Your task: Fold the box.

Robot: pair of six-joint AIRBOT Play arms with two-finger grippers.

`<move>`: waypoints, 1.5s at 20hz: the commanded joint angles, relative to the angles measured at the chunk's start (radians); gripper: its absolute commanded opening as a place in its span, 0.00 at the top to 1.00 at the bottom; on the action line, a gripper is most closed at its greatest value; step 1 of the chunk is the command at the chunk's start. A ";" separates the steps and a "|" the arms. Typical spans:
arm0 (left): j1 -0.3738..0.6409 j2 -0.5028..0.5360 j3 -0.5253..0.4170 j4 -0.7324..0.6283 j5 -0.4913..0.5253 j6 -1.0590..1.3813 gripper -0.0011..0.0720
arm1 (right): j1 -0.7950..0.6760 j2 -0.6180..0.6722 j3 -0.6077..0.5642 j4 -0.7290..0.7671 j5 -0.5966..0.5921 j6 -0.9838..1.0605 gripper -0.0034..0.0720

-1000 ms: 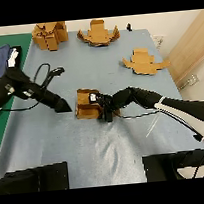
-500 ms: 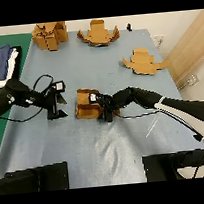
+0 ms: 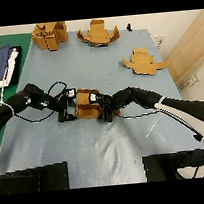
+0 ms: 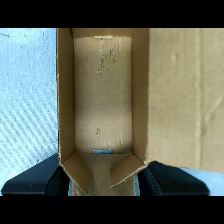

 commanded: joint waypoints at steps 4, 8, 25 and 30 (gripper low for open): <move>-0.035 -0.009 0.000 -0.031 0.027 0.011 0.03 | -0.001 0.000 -0.001 0.000 -0.001 0.000 0.41; -0.047 -0.009 0.000 0.002 0.055 0.010 0.03 | -0.001 0.000 -0.001 0.000 -0.001 0.000 0.41; -0.097 -0.029 -0.003 0.044 0.111 -0.026 0.68 | -0.001 0.000 -0.001 0.000 -0.002 0.000 0.41; -0.097 -0.029 -0.003 0.044 0.089 -0.026 0.74 | -0.001 0.001 0.000 -0.001 0.001 0.000 0.14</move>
